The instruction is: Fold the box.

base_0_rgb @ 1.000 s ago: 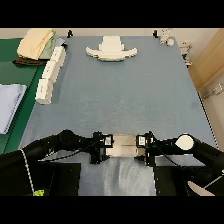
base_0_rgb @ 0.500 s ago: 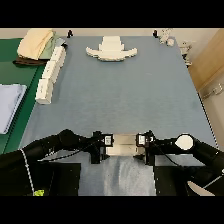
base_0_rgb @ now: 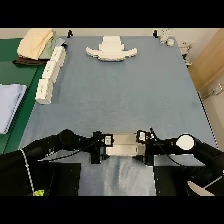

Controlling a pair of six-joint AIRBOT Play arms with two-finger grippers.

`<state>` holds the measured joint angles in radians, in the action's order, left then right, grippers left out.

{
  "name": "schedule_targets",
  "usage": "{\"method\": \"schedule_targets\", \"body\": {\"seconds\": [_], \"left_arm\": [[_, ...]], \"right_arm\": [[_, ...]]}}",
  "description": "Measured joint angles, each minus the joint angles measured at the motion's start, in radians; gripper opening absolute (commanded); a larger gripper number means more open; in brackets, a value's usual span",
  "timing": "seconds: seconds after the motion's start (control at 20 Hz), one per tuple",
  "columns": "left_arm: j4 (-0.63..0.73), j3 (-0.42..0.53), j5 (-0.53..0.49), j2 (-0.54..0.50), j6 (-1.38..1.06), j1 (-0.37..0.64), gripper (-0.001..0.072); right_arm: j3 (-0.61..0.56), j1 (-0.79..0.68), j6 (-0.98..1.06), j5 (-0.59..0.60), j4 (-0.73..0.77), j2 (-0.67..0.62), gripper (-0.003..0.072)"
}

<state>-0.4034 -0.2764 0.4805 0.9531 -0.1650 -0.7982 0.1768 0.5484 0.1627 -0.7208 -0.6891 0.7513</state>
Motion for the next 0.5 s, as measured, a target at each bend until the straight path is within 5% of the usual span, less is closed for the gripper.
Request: {"method": "schedule_targets", "body": {"seconds": [0.5], "left_arm": [[-0.001, 0.000, 0.000, 0.000, -0.003, 0.000, 0.0512]], "right_arm": [[0.154, 0.000, 0.530, -0.261, -0.359, -0.246, 0.0708]]}}
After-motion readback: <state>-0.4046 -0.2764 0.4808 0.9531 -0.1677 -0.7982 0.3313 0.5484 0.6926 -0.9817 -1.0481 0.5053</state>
